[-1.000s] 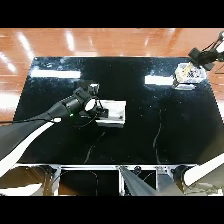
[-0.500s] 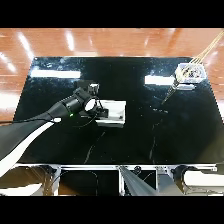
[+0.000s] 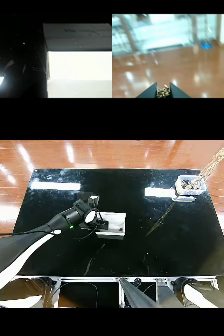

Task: Fold the box and place the chain.

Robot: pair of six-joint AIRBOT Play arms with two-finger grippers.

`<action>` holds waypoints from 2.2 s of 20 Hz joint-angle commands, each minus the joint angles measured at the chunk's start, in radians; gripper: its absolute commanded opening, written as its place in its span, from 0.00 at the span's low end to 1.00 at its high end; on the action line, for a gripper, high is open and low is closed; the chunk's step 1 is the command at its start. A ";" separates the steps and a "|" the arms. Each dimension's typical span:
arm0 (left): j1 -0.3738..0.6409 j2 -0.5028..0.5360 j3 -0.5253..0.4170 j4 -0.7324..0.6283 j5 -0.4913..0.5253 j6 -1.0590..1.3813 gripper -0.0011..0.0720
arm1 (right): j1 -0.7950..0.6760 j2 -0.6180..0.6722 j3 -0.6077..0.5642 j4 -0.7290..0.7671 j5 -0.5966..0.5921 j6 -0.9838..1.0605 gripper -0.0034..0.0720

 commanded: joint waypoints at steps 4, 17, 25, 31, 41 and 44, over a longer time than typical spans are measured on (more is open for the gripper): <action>0.000 0.000 0.000 -0.002 0.000 0.000 0.04 | 0.256 0.148 0.001 -0.001 -0.008 -0.060 0.09; 0.000 0.000 0.000 -0.011 0.000 0.000 0.04 | 0.844 0.072 0.000 -0.001 -0.003 -0.082 0.09; 0.000 0.000 0.000 -0.011 0.000 0.000 0.04 | 0.844 -0.119 0.000 -0.012 -0.030 -0.112 0.09; 0.000 0.000 0.000 -0.011 0.006 0.000 0.04 | 0.838 -0.130 -0.001 -0.078 0.138 -0.121 0.09; 0.000 0.000 0.000 -0.011 0.022 0.000 0.04 | 0.852 -0.086 -0.111 -0.068 0.313 -0.099 0.09; 0.000 0.000 0.000 -0.011 0.022 0.000 0.04 | 0.888 -0.062 -0.112 -0.074 0.301 -0.128 0.09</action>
